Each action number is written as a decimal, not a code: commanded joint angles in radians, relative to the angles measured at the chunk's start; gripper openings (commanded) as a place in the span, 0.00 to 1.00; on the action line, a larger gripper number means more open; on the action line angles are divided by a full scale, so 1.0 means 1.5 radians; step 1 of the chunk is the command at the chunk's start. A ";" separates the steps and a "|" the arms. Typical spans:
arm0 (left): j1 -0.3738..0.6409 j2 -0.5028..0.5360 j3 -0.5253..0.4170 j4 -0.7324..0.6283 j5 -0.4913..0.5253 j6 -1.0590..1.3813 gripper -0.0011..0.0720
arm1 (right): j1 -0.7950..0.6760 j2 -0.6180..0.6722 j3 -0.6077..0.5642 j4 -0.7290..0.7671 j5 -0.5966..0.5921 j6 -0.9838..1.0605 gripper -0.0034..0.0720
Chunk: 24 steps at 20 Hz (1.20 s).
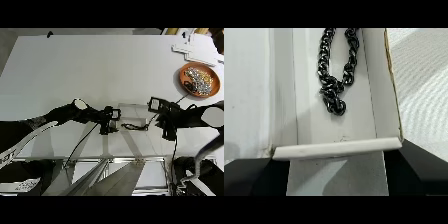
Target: Fold the box and place the chain.
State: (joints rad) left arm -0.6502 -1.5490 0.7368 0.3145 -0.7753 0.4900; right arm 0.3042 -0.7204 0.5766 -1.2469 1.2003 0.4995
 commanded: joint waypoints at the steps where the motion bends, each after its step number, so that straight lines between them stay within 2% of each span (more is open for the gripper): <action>1: 0.000 0.000 0.000 0.000 0.000 0.000 0.30 | -0.034 0.008 -0.115 0.038 -0.071 -0.172 0.26; 5: 0.000 0.000 0.000 0.000 0.000 0.000 0.30 | -0.034 -0.023 -0.152 0.142 -0.165 -0.271 0.29; 8: 0.001 0.000 0.000 0.000 0.000 0.000 0.30 | -0.034 -0.056 -0.152 0.191 -0.194 -0.319 0.29; 13: 0.001 0.000 0.000 0.000 0.000 0.000 0.30 | -0.034 -0.079 -0.152 0.186 -0.256 -0.319 0.30; 21: 0.001 0.000 0.000 0.000 0.000 0.000 0.30 | -0.034 -0.079 -0.152 0.169 -0.253 -0.312 0.32; 24: 0.000 0.000 0.000 0.000 0.000 0.000 0.30 | -0.034 -0.079 -0.152 0.135 -0.252 -0.257 0.44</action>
State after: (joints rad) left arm -0.6498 -1.5490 0.7368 0.3141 -0.7750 0.4904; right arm 0.2543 -0.8379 0.3500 -1.0012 0.8234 0.0563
